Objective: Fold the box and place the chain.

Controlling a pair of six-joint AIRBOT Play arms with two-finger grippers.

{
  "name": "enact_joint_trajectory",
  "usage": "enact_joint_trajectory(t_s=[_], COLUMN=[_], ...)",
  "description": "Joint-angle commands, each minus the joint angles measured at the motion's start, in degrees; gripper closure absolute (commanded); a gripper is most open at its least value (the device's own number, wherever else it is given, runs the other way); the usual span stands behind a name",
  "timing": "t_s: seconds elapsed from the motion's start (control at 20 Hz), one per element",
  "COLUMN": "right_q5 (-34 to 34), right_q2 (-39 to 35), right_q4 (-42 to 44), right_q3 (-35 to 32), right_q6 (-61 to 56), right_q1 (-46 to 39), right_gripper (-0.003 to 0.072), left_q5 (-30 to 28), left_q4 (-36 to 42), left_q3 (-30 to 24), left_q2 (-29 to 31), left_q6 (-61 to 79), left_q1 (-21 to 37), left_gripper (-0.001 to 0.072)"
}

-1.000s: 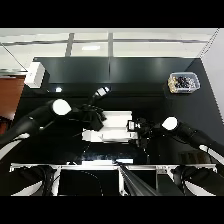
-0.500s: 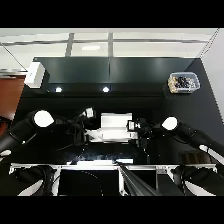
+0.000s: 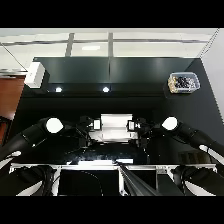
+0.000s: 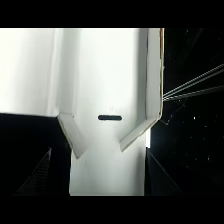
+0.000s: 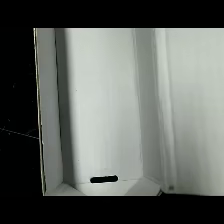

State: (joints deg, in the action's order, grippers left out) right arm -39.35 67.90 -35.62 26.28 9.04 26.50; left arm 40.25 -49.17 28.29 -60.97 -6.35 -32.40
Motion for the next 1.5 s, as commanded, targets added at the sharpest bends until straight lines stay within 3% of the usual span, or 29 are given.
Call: enact_joint_trajectory(t_s=[0.0, 0.05, 0.1, 0.5, 0.7, 1.05, 1.1, 1.15, 1.2, 1.25, 1.3, 1.35, 1.4, 1.45], right_q5=[0.02, 0.02, 0.02, 0.04, 0.07, 0.13, 0.15, 0.15, 0.13, 0.13, 0.13, 0.15, 0.13, 0.13], right_q2=[0.0, 0.0, 0.0, 0.0, 0.0, 0.0, 0.0, 0.0, 0.0, 0.0, 0.0, 0.0, 0.0, 0.0], right_q4=[0.0, 0.0, 0.0, 0.0, 0.0, 0.02, 0.02, 0.02, 0.02, 0.02, 0.02, 0.02, 0.0, 0.02], right_q3=[-0.02, -0.02, -0.02, -0.02, -0.02, -0.02, -0.02, -0.02, -0.02, -0.02, -0.02, -0.02, -0.02, -0.02], right_q6=[0.0, 0.0, 0.0, 0.0, -0.02, -0.02, -0.02, -0.02, -0.02, -0.02, -0.02, -0.02, -0.02, -0.02], right_q1=[0.04, 0.04, 0.04, 0.04, 0.04, 0.04, 0.04, 0.04, 0.04, 0.04, 0.04, 0.04, 0.04, 0.04], right_gripper=[0.0494, 0.0493, 0.0494, 0.0493, 0.0494, 0.0494, 0.0494, 0.0494, 0.0494, 0.0494, 0.0494, 0.0494, 0.0493, 0.0494], left_q5=[-3.23, -3.19, -3.17, -3.13, -3.5, -6.82, -6.84, -6.88, -6.86, -6.86, -6.82, -6.8, -6.62, -6.67], left_q4=[0.39, 0.66, 0.7, 9.38, 17.29, 17.0, 16.87, 16.87, 16.85, 16.83, 16.83, 16.83, 16.31, 14.29], left_q3=[-0.13, -0.13, -0.13, -0.13, -0.13, -0.13, -0.13, -0.13, -0.13, -0.13, -0.13, -0.13, -0.13, -0.13], left_q2=[-2.01, -1.99, -1.99, -2.01, -3.98, -5.51, -5.51, -5.49, -5.42, -5.42, -5.4, -5.33, -4.81, -3.48], left_q6=[0.79, 0.81, 0.81, 0.81, 1.62, 4.63, 4.61, 4.63, 4.63, 4.63, 4.63, 4.61, 4.48, 3.13], left_q1=[-2.54, -2.6, -2.6, -2.6, -3.08, -5.35, -5.35, -5.35, -5.35, -5.35, -5.35, -5.35, -5.27, -4.85], left_gripper=[0.0248, 0.0438, 0.0481, 0.0489, 0.049, 0.0489, 0.0451, 0.0298, 0.0269, 0.0354, 0.0535, 0.0543, 0.0688, 0.0686])
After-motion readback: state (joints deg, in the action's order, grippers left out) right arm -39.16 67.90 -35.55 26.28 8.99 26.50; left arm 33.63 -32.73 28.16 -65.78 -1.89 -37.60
